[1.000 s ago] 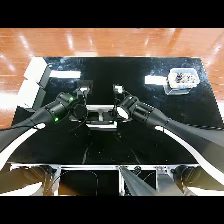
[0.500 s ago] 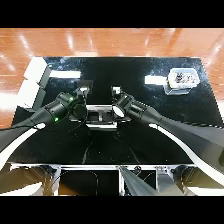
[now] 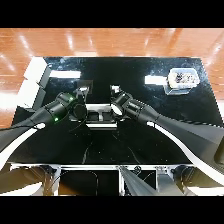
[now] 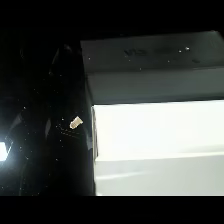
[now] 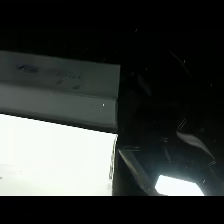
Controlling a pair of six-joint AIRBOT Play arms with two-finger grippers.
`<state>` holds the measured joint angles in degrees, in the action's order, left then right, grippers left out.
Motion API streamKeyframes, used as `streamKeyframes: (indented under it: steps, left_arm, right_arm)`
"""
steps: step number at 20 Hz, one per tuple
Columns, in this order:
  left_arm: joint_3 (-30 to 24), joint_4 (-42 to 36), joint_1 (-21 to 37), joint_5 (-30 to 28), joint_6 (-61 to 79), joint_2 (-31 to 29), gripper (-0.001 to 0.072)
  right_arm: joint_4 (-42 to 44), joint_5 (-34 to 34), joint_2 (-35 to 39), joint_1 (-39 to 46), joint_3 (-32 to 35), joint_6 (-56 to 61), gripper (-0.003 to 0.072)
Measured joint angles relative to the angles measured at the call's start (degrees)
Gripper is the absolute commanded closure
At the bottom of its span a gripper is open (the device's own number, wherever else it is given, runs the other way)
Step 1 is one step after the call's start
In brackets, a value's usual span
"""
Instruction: Fold the box and place the chain.
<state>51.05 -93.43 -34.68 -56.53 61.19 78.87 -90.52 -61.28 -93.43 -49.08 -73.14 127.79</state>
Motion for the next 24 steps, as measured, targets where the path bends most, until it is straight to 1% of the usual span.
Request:
streamKeyframes:
  steps: [5,7,8,13,14,15,16,17,18,24]
  left_arm:
    - [0.00,-0.02,0.00,-0.04,0.09,0.00,0.0688]
    - [0.00,0.02,0.00,-0.07,0.35,0.00,0.0688]
    - [0.00,0.04,0.00,-0.04,0.46,0.00,0.0688]
    - [0.00,0.00,0.00,0.00,0.35,0.00,0.0688]
    - [0.00,-0.02,0.00,0.00,0.31,0.00,0.0688]
    - [0.00,-0.02,0.00,0.00,0.26,0.00,0.0688]
    - [0.00,-0.02,0.00,0.02,0.24,0.00,0.0688]
    - [0.00,-0.04,0.00,0.02,0.15,0.00,0.0688]
    - [0.00,-0.07,0.00,0.02,0.11,0.00,0.0688]
    - [0.00,-0.28,0.00,0.07,-0.13,0.00,0.0688]
  right_arm:
    - [0.52,0.02,0.00,0.00,-0.04,-1.64,0.0649]
    - [1.75,-0.02,0.00,0.04,-0.07,-2.64,0.0246]
    - [2.95,0.81,0.00,-0.02,-0.07,-3.23,0.0245]
    - [3.78,-0.02,0.00,0.11,-0.22,-4.42,0.0247]
    - [3.87,-0.50,0.00,0.15,-0.33,-4.48,0.0280]
    - [3.87,-0.96,0.00,0.22,-0.37,-4.61,0.0361]
    - [3.52,-1.66,0.00,0.31,-0.42,-4.61,0.0388]
    - [3.41,-2.03,0.00,0.48,-0.44,-4.61,0.0484]
    - [3.15,-2.34,0.00,0.55,-0.46,-4.61,0.0650]
    - [2.29,-2.58,-0.02,0.74,-0.48,-5.29,0.0649]
